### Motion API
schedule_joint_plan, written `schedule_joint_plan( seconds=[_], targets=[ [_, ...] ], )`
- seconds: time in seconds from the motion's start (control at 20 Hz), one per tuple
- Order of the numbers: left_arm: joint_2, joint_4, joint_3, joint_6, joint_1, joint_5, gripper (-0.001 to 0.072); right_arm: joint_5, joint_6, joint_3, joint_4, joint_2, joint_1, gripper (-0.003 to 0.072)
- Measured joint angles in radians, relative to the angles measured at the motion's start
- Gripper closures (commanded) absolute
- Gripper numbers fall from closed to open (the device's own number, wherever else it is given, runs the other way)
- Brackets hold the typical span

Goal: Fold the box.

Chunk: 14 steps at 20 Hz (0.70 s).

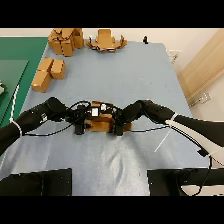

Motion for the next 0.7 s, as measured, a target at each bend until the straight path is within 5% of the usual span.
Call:
schedule_joint_plan(
  seconds=[0.2, 0.25, 0.3, 0.7],
  targets=[
    [-0.002, -0.006, 0.000, -0.003, 0.000, 0.018, 0.0073, 0.001, 0.001, 0.000, 0.000, 0.000, 0.000, 0.0680],
    [-0.002, -0.008, 0.000, -0.004, 0.000, 0.029, 0.0277, 0.002, 0.002, 0.000, 0.000, 0.000, 0.000, 0.0680],
    [-0.001, -0.011, 0.000, -0.005, 0.000, 0.048, 0.0656, 0.002, 0.003, 0.000, 0.000, 0.000, 0.000, 0.0680],
    [0.186, 0.014, 0.002, -0.101, 0.121, 0.026, 0.0697, 0.003, -0.001, 0.000, 0.001, 0.000, 0.001, 0.0680]
  ],
)
